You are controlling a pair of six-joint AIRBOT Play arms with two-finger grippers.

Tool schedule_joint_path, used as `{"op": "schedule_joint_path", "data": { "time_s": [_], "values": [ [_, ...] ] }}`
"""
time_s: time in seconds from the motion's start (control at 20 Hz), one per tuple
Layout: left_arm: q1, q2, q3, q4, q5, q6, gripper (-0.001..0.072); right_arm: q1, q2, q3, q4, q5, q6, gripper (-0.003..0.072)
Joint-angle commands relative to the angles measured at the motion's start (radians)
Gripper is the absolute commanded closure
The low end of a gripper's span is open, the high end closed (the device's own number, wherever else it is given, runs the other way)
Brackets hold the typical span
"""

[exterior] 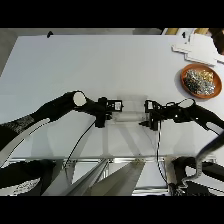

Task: Fold the box and place the chain.

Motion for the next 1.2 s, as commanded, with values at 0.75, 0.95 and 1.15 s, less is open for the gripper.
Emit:
{"op": "schedule_joint_path", "data": {
  "time_s": [0.75, 0.95, 1.15],
  "values": [
    [-0.057, -0.085, 0.062, -0.104, 0.012, 0.013, 0.0578, 0.000, 0.001, 0.000, 0.000, 0.000, 0.000, 0.0285],
    [-0.075, -0.092, 0.064, -0.106, 0.012, 0.013, 0.0412, 0.000, 0.001, 0.000, 0.000, 0.000, 0.000, 0.0285],
    [-0.074, -0.099, 0.064, -0.094, 0.011, 0.013, 0.0202, 0.000, 0.001, 0.000, 0.000, 0.000, 0.000, 0.0285]
  ]
}}
